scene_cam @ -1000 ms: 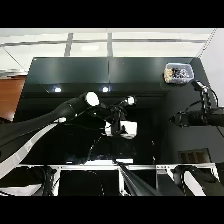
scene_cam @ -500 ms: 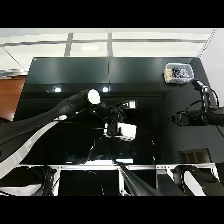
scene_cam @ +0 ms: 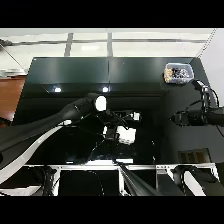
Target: Fold the box and place the chain.
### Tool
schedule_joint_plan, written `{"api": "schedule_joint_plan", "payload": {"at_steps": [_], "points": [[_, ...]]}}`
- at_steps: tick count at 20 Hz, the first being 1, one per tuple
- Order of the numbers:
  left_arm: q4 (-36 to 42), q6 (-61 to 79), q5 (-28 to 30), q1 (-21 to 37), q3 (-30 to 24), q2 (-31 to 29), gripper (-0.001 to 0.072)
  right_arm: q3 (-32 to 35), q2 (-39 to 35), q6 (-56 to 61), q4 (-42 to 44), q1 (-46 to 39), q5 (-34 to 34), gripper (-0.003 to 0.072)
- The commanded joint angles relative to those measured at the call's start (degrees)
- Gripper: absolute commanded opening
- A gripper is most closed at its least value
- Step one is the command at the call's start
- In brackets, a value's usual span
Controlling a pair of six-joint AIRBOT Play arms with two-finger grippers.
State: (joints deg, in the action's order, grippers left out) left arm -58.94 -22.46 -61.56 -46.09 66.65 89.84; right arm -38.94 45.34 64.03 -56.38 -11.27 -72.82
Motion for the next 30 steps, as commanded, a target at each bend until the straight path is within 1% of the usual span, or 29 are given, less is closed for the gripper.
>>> {"api": "schedule_joint_plan", "payload": {"at_steps": [1,2,4,6,7,9,11,13,16,18,20,23,25,26,28,29,30], "points": [[-5.16,-5.27,5.73,-2.1,0.07,0.09,0.0705,0.28,-0.04,0.02,0.09,-0.02,-0.04,0.0016],[-5.35,-5.75,5.9,-2.23,0.07,0.09,0.0681,0.55,-0.04,0.02,0.39,-0.04,0.0,0.0016],[-5.62,-6.16,4.94,-2.32,0.09,0.07,0.0664,1.31,-0.04,0.02,0.76,-0.04,0.7,0.0016],[-9.42,-8.85,2.6,-1.99,0.85,-0.33,0.0336,1.73,-0.04,0.02,0.9,-0.04,1.01,0.0016],[-12.26,-12.15,0.98,-1.27,1.86,-0.7,0.0331,1.73,-0.04,0.02,0.87,-0.04,1.05,0.0016],[-17.44,-19.37,-2.47,2.19,4.26,-2.43,0.033,1.7,-0.04,0.0,0.87,-0.04,1.09,0.0016],[-21.46,-24.87,-4.15,8.07,5.42,-5.73,0.0331,1.73,-0.04,0.02,0.96,-0.04,1.07,0.0016],[-23.78,-30.45,-5.66,16.48,5.6,-9.92,0.0331,1.73,-0.04,0.0,1.77,-0.02,1.09,0.0016],[-23.71,-38.27,-6.91,31.21,5.6,-14.75,0.0331,1.7,-0.04,0.02,2.58,-0.02,1.75,0.0016],[-23.45,-41.72,-6.67,41.29,5.62,-16.31,0.0331,1.73,-0.04,0.02,2.58,-0.04,2.95,0.0016],[-22.75,-42.53,-6.56,50.34,5.62,-16.24,0.0331,1.73,-0.04,0.04,2.6,-0.04,4.39,0.0016],[-22.62,-42.51,-4.37,60.78,5.62,-14.75,0.0331,1.73,-0.04,0.04,2.62,-0.04,5.84,0.0016],[-22.62,-42.51,-1.49,65.33,5.64,-12.85,0.0331,1.73,-0.04,0.07,2.64,-0.04,6.12,0.0016],[-22.64,-42.51,0.33,66.95,5.68,-11.69,0.0331,1.73,-0.04,0.07,2.64,-0.02,6.23,0.0016],[-22.58,-42.51,6.08,69.61,5.92,-8.7,0.0331,1.73,-0.04,0.07,3.08,-0.02,6.34,0.0016],[-21.81,-42.49,9.18,70.18,6.93,-6.62,0.0331,1.73,-0.04,0.07,3.74,-0.02,6.4,0.0016],[-20.35,-42.49,10.86,70.42,9.03,-3.93,0.0331,1.73,-0.04,0.09,4.57,-0.02,6.6,0.0016]]}}
